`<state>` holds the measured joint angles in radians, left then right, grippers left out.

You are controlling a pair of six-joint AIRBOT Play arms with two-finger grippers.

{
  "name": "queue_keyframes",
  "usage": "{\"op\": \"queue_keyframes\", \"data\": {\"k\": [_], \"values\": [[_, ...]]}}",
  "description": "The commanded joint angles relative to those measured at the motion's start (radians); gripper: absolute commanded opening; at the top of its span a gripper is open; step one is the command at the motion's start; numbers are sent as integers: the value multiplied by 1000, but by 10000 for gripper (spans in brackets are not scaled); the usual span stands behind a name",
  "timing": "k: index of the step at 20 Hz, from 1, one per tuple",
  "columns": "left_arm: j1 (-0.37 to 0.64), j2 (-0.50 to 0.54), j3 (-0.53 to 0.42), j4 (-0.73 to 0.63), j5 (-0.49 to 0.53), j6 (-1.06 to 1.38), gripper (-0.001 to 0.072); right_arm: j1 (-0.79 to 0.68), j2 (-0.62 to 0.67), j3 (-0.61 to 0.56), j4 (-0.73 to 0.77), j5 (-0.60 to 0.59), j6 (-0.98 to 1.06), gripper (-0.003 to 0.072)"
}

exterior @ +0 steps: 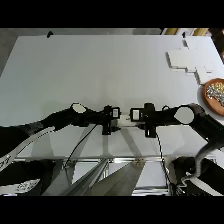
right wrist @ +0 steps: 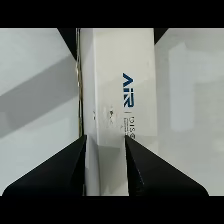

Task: Fold the box and place the chain.

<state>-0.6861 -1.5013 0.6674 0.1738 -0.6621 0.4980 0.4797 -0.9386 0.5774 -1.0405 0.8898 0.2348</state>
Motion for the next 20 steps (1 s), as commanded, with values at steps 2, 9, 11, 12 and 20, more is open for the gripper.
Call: {"op": "queue_keyframes", "data": {"k": [2, 9, 11, 12, 20], "values": [[0, 0, 0, -1, -1, -2, 13, 1, 0, -2, 44, 14, 0, 351], [0, 0, 0, -1, -1, -2, 13, 0, 55, -2, 176, 3, 0, 281], [0, 0, 0, -1, -1, -2, 13, 0, 53, -2, 153, 2, 3, 33], [0, 0, 0, -1, -1, -2, 13, 0, 50, -2, 146, 2, 4, 18], [0, 0, 0, -1, -1, -2, 13, 0, -2, -23, 121, 35, 31, 18]]}}
